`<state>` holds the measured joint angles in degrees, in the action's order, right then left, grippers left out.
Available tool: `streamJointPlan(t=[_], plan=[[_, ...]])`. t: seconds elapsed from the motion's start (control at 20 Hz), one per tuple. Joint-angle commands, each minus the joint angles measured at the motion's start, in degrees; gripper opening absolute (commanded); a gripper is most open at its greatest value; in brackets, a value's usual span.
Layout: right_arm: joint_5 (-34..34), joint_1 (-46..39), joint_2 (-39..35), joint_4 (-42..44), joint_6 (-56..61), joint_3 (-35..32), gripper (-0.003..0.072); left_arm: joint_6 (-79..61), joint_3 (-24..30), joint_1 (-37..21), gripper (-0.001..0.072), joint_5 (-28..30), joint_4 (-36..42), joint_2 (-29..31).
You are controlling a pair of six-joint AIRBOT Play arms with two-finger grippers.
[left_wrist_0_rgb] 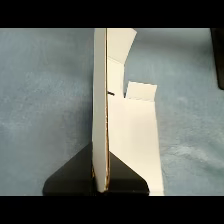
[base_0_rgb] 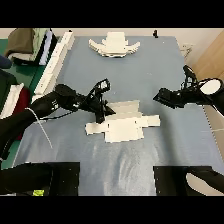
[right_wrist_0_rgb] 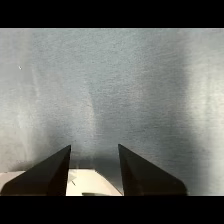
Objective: Fold the box.
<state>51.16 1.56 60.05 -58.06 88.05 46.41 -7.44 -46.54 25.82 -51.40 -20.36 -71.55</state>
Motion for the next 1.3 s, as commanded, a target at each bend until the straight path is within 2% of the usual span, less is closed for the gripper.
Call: streamJointPlan(t=[0.0,0.3,0.65,0.85,1.05,1.25], plan=[[-0.1,0.0,0.0,0.0,0.0,0.0,0.0456,3.5,-0.3,0.1,0.0013,-6.9,-0.5,-0.7],[0.0,0.0,0.0,0.1,0.0,0.0,0.0456,5.2,-0.3,1.1,0.0013,-7.7,-0.3,-5.8],[0.1,0.0,0.0,0.1,0.0,0.0,0.0456,7.1,-5.8,-4.9,0.0013,-7.3,-0.5,-9.4],[0.1,0.0,0.0,0.1,0.0,0.0,0.0456,11.3,-10.2,-6.4,0.0013,-12.0,-1.8,-11.5],[0.1,0.0,0.0,0.1,0.0,0.0,0.0456,15.0,-11.0,-6.1,0.0013,-19.7,-1.5,-16.8],[0.5,0.0,0.0,0.1,0.0,0.0,0.0456,15.5,-11.0,-6.0,0.0013,-19.6,-0.4,-18.1]])
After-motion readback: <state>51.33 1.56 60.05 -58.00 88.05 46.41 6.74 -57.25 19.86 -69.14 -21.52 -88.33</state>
